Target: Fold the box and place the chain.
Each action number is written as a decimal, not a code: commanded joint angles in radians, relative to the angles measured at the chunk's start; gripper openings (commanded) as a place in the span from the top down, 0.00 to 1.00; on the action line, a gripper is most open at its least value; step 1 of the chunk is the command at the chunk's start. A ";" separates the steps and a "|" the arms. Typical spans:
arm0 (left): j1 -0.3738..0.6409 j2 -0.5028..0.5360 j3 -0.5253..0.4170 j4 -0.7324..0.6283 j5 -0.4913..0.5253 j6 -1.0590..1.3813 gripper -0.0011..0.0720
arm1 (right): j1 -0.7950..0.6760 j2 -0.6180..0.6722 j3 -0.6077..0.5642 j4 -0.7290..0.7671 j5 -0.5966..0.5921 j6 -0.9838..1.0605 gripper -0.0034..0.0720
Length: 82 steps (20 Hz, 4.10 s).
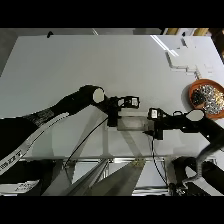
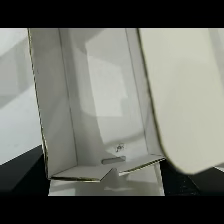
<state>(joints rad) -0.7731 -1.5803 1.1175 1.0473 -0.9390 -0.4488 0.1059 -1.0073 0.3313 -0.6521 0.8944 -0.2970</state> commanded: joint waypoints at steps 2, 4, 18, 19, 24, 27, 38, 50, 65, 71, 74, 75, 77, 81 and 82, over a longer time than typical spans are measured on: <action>0.000 -0.001 0.000 0.000 0.003 -0.001 0.97 | 0.000 -0.026 0.000 0.002 -0.019 -0.002 0.11; 0.000 -0.001 0.000 0.000 0.003 -0.001 0.97 | 0.000 -0.051 0.000 0.024 -0.023 -0.056 0.11; 0.000 -0.001 0.000 0.000 0.003 -0.001 0.97 | 0.000 -0.057 0.000 0.046 -0.023 -0.099 0.43; 0.000 -0.001 0.000 0.000 0.003 -0.001 0.97 | 0.000 -0.057 0.000 0.046 -0.023 -0.099 0.43; 0.000 -0.001 0.000 0.000 0.003 -0.001 0.97 | 0.000 -0.057 0.000 0.019 -0.023 -0.097 0.41; 0.000 -0.001 0.000 0.000 0.003 -0.001 0.97 | 0.000 -0.057 -0.001 -0.004 -0.024 -0.098 0.16; 0.000 -0.001 0.000 0.000 0.003 -0.001 0.97 | 0.000 -0.070 -0.002 0.032 -0.035 -0.133 0.07; 0.000 -0.001 0.000 0.000 0.003 -0.001 0.97 | 0.000 -0.087 -0.002 0.026 -0.045 -0.138 0.51; 0.000 -0.001 0.000 0.000 0.003 -0.001 0.97 | 0.000 -0.084 -0.001 0.027 -0.045 -0.138 0.51; 0.000 0.005 0.000 -0.013 0.000 -0.001 0.88 | 0.000 -0.084 -0.001 0.027 -0.045 -0.138 0.51; 0.005 0.030 0.000 -0.007 -0.005 -0.014 0.05 | 0.000 -0.084 -0.001 0.027 -0.045 -0.138 0.51; 0.007 0.042 0.000 0.004 -0.018 -0.024 0.03 | 0.000 -0.084 -0.001 0.027 -0.045 -0.138 0.51; 0.018 0.073 0.000 0.063 -0.072 -0.039 0.03 | 0.000 -0.084 -0.001 0.027 -0.045 -0.138 0.51; 0.052 0.145 0.000 0.224 -0.198 -0.201 0.23 | 0.000 -0.084 -0.001 0.026 -0.045 -0.138 0.51; 0.058 0.164 0.000 0.253 -0.226 -0.234 0.36 | 0.000 -0.084 -0.001 0.026 -0.045 -0.138 0.51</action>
<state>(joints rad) -0.7345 -1.4631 1.1164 1.1938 -1.0710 -0.5793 0.1062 -1.0916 0.3302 -0.6258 0.8486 -0.4358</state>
